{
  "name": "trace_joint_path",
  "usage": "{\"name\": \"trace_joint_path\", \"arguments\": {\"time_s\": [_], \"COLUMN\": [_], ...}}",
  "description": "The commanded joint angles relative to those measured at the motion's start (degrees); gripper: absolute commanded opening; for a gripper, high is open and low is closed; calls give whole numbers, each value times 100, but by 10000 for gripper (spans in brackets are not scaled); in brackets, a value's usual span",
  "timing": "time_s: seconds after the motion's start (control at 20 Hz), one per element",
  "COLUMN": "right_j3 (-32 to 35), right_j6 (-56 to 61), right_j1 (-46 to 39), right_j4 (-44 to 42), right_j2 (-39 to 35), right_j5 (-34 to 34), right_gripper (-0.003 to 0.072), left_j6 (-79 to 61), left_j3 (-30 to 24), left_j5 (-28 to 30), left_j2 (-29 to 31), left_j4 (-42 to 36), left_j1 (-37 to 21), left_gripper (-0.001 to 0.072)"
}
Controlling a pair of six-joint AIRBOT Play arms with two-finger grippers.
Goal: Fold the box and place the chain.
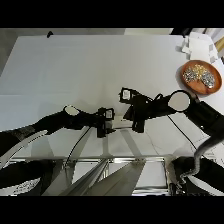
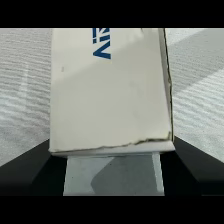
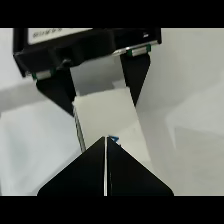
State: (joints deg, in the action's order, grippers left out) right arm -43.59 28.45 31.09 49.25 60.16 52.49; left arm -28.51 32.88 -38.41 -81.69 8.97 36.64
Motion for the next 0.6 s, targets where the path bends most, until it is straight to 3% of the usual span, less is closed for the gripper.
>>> {"name": "trace_joint_path", "arguments": {"time_s": [0.0,0.1,0.2,0.35,0.55], "right_j3": [345,411,564,789,1161], "right_j6": [205,466,345,-420,-501], "right_j1": [-4,-7,-192,-509,-514], "right_j4": [-474,-509,-1325,-2485,-2413], "right_j2": [-28,-26,-26,-26,9], "right_j5": [-739,-1058,-1403,-1331,-903], "right_gripper": [14,13,13,13,13], "left_j6": [2,2,2,2,2], "left_j3": [4,4,4,4,4], "left_j5": [2,4,4,4,4], "left_j2": [0,0,0,0,0], "left_j4": [0,0,0,0,0], "left_j1": [0,0,0,0,0], "left_gripper": [312,312,312,312,312]}}
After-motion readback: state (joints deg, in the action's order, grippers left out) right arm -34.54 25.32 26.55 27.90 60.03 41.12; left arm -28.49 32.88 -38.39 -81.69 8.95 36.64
